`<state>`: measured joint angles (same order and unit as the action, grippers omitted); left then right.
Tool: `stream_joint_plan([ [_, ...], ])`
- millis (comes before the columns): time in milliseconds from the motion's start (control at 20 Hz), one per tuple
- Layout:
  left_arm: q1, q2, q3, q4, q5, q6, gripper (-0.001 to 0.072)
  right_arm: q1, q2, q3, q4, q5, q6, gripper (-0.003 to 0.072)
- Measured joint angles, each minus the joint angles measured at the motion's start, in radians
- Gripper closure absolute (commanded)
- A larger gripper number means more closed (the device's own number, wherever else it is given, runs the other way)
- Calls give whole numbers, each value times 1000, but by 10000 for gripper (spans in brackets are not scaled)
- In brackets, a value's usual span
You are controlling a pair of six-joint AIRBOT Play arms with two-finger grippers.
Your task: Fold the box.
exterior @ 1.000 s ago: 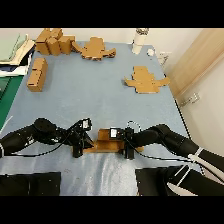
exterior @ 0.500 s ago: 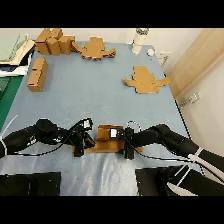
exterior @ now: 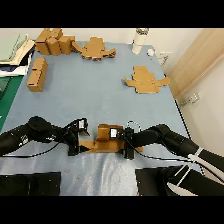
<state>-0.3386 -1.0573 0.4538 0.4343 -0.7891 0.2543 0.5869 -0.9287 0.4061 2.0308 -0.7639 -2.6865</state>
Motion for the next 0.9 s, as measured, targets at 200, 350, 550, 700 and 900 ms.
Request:
stream_joint_plan([
  [200,-16,6,0,21,-38,0,208,0,0,0,0,0,0,178],
  [350,-43,0,0,-6,-20,0,272,0,0,0,0,0,0,178],
  [550,-77,-35,7,-55,57,0,427,0,0,0,0,0,0,178],
  [700,-98,-63,23,-72,78,0,428,0,0,0,0,0,0,178],
  [900,-114,-82,40,-83,91,5,428,0,0,0,0,0,-1,177],
])
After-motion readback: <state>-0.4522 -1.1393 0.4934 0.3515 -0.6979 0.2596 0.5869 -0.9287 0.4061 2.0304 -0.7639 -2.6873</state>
